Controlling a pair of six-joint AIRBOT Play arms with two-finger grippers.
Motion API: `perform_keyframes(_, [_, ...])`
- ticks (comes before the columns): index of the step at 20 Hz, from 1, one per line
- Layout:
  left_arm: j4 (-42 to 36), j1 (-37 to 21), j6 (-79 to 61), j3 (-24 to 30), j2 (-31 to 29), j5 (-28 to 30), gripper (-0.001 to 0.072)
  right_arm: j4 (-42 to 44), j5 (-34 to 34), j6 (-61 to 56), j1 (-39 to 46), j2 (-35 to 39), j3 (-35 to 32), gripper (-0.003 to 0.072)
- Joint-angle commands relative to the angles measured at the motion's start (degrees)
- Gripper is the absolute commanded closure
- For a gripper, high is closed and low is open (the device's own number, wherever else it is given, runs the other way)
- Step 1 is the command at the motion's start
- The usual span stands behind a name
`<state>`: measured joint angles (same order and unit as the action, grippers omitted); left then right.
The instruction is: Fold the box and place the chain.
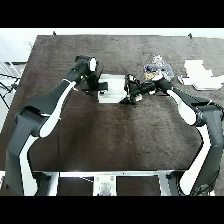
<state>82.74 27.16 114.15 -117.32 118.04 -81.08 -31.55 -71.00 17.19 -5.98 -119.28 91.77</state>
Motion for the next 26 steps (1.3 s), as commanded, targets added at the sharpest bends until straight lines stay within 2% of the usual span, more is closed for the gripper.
perform_keyframes(1, [1.29, 0.42, -0.87, -0.04, 0.28, 2.25, 0.0212, -0.02, 0.00, 0.00, 0.00, 0.00, 0.02, 0.0104])
perform_keyframes(7, [1.40, 0.42, -1.29, 0.02, 0.31, 2.97, 0.0218, -0.02, 0.00, 0.00, 0.00, 0.00, 0.02, 0.0104])
perform_keyframes(8, [1.40, 0.42, -1.25, 0.02, 0.31, 2.75, 0.0241, 0.00, 0.00, 0.00, 0.00, 0.00, 0.02, 0.0104])
perform_keyframes(10, [-0.15, 0.42, -1.51, 0.02, 1.09, 2.62, 0.0397, 0.00, 0.00, 0.00, 0.00, 0.00, 0.02, 0.0104])
perform_keyframes(11, [-1.31, 0.42, -1.73, -0.04, 1.62, 2.36, 0.0418, 0.00, 0.00, 0.00, 0.00, 0.00, 0.02, 0.0104])
perform_keyframes(20, [-2.99, 0.24, -1.70, 0.00, 2.10, 3.02, 0.0418, 0.00, 0.00, 0.00, 0.00, 0.00, 0.02, 0.0104])
perform_keyframes(24, [-1.44, 0.22, -1.66, 0.00, 2.10, 0.90, 0.0420, 0.00, 0.00, 0.00, 0.00, 0.00, 0.02, 0.0104])
perform_keyframes(25, [-1.09, 0.11, -1.64, 0.00, 2.10, 0.07, 0.0431, 0.00, 0.00, 0.00, 0.00, 0.00, 0.02, 0.0104])
perform_keyframes(26, [-1.29, -0.20, -1.62, 0.00, 2.10, -0.44, 0.0472, 0.00, 0.00, 0.00, 0.00, 0.00, 0.02, 0.0104])
